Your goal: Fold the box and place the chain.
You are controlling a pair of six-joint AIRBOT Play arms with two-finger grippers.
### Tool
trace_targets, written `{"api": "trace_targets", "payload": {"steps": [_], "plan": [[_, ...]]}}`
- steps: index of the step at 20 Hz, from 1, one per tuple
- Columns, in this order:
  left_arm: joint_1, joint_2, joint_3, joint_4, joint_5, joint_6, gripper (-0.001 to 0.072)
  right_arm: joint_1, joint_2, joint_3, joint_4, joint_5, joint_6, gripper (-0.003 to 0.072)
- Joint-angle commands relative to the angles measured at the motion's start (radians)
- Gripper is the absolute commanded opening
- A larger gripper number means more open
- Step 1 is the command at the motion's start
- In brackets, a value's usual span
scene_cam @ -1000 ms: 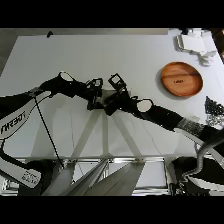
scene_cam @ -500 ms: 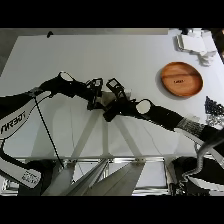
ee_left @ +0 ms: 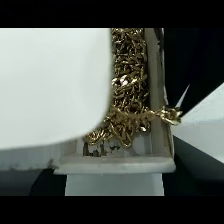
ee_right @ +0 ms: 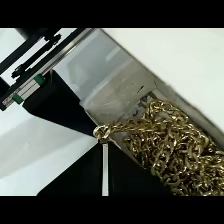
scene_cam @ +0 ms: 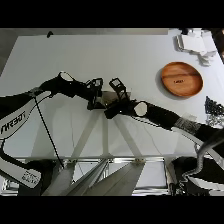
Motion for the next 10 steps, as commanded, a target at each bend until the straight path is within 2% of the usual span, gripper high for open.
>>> {"api": "trace_targets", "payload": {"steps": [1,10], "plan": [[0.0,0.0,0.0,0.004,-0.007,0.003,0.0275,0.0,0.004,0.001,-0.012,-0.077,0.016,0.0011],[0.0,0.0,0.0,0.004,-0.006,0.003,0.0275,0.0,0.085,0.001,-0.013,-0.103,0.016,0.001]]}}
